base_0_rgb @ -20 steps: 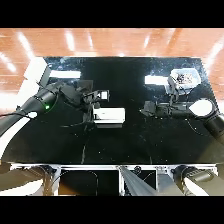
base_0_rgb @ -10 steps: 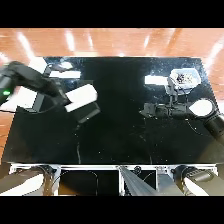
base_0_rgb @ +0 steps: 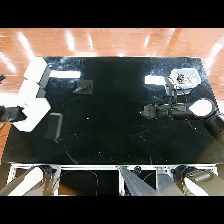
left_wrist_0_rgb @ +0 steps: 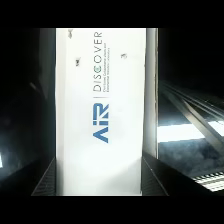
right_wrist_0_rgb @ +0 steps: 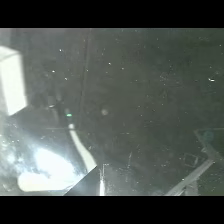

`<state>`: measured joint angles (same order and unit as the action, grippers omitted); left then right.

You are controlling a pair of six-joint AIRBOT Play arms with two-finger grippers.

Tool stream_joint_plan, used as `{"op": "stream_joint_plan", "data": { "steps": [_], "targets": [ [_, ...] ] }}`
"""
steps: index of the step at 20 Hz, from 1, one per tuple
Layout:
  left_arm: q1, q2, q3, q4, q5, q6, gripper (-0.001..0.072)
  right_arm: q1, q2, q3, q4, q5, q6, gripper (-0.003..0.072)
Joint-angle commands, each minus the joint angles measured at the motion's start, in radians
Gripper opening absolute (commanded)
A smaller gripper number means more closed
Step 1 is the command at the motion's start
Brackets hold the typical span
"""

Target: Fold the box and place the chain.

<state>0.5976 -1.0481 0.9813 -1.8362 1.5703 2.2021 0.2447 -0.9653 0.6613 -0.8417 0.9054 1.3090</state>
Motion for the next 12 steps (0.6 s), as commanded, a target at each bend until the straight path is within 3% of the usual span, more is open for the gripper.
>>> {"op": "stream_joint_plan", "data": {
  "steps": [1, 7, 12],
  "targets": [
    [0.166, 0.027, -0.022, 0.045, 0.039, -0.054, 0.0019, 0.000, 0.001, 0.001, -0.013, -0.003, -0.026, 0.0033],
    [0.267, -0.029, -0.022, 0.002, -0.154, 0.100, 0.0020, -0.001, 0.001, 0.001, -0.013, -0.024, 0.004, 0.0033],
    [0.286, -0.132, -0.022, -0.015, -0.190, 0.178, 0.0021, -0.001, 0.001, 0.001, -0.013, -0.034, 0.071, 0.0033]
  ]
}}
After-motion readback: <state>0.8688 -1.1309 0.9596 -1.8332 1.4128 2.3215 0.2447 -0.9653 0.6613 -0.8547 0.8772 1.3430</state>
